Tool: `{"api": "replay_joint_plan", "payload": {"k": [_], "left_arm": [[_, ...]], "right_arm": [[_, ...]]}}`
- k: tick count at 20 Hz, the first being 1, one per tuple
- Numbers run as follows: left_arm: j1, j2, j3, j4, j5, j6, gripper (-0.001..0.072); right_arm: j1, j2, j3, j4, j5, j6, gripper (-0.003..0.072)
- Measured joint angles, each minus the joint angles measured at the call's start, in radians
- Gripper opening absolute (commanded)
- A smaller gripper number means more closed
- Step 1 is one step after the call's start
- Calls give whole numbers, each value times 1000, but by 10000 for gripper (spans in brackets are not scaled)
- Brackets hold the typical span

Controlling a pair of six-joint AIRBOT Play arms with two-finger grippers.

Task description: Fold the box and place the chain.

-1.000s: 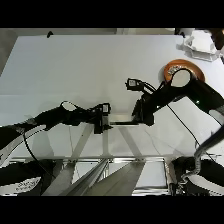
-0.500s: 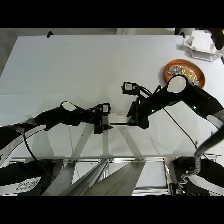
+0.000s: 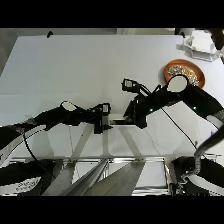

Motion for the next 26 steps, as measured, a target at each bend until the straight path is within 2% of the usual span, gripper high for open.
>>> {"api": "replay_joint_plan", "payload": {"k": [5,11,16,20,26], "left_arm": [[0,0,0,0,0,0,410],[0,0,0,0,0,0,410],[0,0,0,0,0,0,410],[0,0,0,0,0,0,410],[0,0,0,0,0,0,410]], "right_arm": [[-67,2,2,124,18,-31,369],[-170,-2,2,249,-97,-92,364],[-198,-72,2,207,-45,-97,363],[-154,-126,-2,160,10,-95,363],[-117,-145,-47,114,18,-95,365]]}}
